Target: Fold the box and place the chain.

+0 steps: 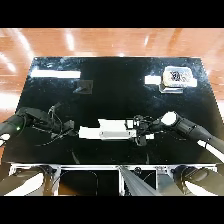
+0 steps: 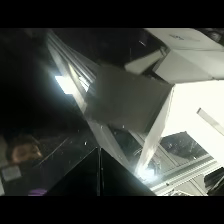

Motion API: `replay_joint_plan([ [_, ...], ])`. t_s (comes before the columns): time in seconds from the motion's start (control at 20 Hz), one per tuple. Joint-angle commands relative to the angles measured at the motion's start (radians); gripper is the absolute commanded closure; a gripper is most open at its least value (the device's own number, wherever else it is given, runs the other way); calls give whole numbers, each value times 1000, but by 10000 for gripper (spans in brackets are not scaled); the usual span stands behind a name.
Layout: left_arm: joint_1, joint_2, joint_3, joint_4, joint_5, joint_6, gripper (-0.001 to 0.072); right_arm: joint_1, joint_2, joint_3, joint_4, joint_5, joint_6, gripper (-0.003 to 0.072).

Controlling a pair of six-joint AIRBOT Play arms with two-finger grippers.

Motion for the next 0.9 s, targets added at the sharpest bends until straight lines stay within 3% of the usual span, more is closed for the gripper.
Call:
replay_joint_plan([
  [0.0, -54, -53, 1, -57, -50, -6, 687, 0, 0, 1, 6, 0, 0, 144],
  [0.35, -174, -53, 1, -142, -150, -6, 686, 0, -1, 1, 33, -8, 0, 144],
  [0.55, -213, -53, 2, -156, -156, -7, 682, 0, -1, 1, 33, -7, 0, 144],
  [0.6, -213, -53, 2, -167, -154, -7, 634, 0, -1, 1, 33, -7, 0, 144],
  [0.7, -212, -53, 8, -170, -141, -6, 259, 0, -1, 1, 33, -7, 0, 144],
  [0.75, -212, -53, 17, -171, -127, -6, 202, 0, -1, 1, 33, -7, 0, 144],
  [0.85, -212, -53, 51, -171, -72, -3, 202, 0, -1, 1, 33, -7, 0, 144],
])
